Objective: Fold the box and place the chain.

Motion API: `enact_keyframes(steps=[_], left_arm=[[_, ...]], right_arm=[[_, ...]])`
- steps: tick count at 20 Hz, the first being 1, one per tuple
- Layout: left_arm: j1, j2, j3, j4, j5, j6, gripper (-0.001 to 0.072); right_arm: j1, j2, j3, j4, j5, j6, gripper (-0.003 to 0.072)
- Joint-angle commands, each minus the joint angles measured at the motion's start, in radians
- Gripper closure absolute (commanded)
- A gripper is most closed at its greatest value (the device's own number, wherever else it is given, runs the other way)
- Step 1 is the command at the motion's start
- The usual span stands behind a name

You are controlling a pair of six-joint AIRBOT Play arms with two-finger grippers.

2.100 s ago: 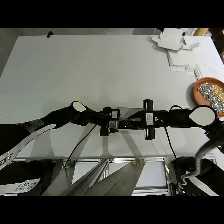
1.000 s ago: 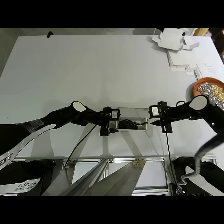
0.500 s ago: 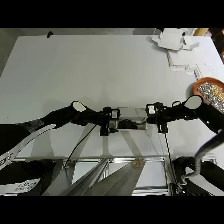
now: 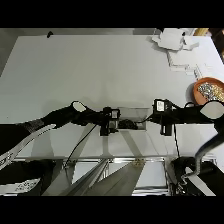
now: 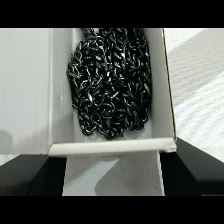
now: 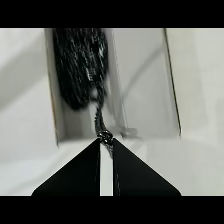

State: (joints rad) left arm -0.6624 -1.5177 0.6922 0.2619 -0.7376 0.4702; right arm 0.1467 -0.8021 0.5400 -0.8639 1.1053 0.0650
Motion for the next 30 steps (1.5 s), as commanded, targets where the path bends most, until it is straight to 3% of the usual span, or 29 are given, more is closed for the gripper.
enact_keyframes(steps=[1, 6, 9, 11, 14, 16, 17, 19, 22, 25, 26, 28, 30], left_arm=[[0.000, 0.000, 0.000, 0.000, 0.000, 0.000, 0.0390], [0.000, 0.000, 0.000, 0.000, 0.000, 0.000, 0.0390], [0.000, 0.000, 0.000, 0.000, 0.000, 0.000, 0.0390], [0.000, 0.000, 0.000, 0.000, 0.000, 0.001, 0.0390], [0.000, 0.000, 0.000, 0.000, 0.000, 0.000, 0.0390], [0.000, 0.000, 0.000, 0.000, 0.000, 0.000, 0.0390], [0.000, 0.000, 0.000, 0.000, 0.000, 0.001, 0.0390], [0.000, 0.000, 0.000, 0.000, 0.000, 0.000, 0.0390], [0.000, 0.000, 0.000, 0.000, 0.000, 0.000, 0.0390], [0.000, 0.000, 0.000, 0.000, 0.000, 0.000, 0.0390], [0.000, 0.000, 0.000, 0.000, 0.000, 0.000, 0.0390], [0.000, 0.000, 0.000, 0.000, 0.000, 0.000, 0.0390], [0.000, 0.000, 0.000, 0.000, 0.000, 0.000, 0.0390]], right_arm=[[0.063, 0.035, 0.000, 0.240, -0.023, 0.068, 0.0666], [0.183, 0.009, 0.000, 0.202, -0.228, 0.232, 0.0662], [0.183, -0.039, 0.005, 0.043, -0.220, 0.360, 0.0478], [0.183, -0.062, 0.039, -0.086, -0.138, 0.447, 0.0449], [0.183, -0.063, 0.167, -0.179, 0.015, 0.460, 0.0451], [0.183, -0.063, 0.277, -0.183, 0.050, 0.460, 0.0472], [0.183, -0.066, 0.325, -0.183, 0.043, 0.459, 0.0498], [0.175, -0.103, 0.411, -0.183, 0.015, 0.460, 0.0654], [0.161, -0.200, 0.436, -0.188, -0.067, 0.496, 0.0667], [0.164, -0.323, 0.436, -0.196, -0.063, 0.583, 0.0666], [0.169, -0.353, 0.436, -0.200, -0.049, 0.591, 0.0650], [0.194, -0.369, 0.423, -0.206, -0.046, 0.589, 0.0469], [0.223, -0.360, 0.400, -0.206, -0.046, 0.587, 0.0447]])
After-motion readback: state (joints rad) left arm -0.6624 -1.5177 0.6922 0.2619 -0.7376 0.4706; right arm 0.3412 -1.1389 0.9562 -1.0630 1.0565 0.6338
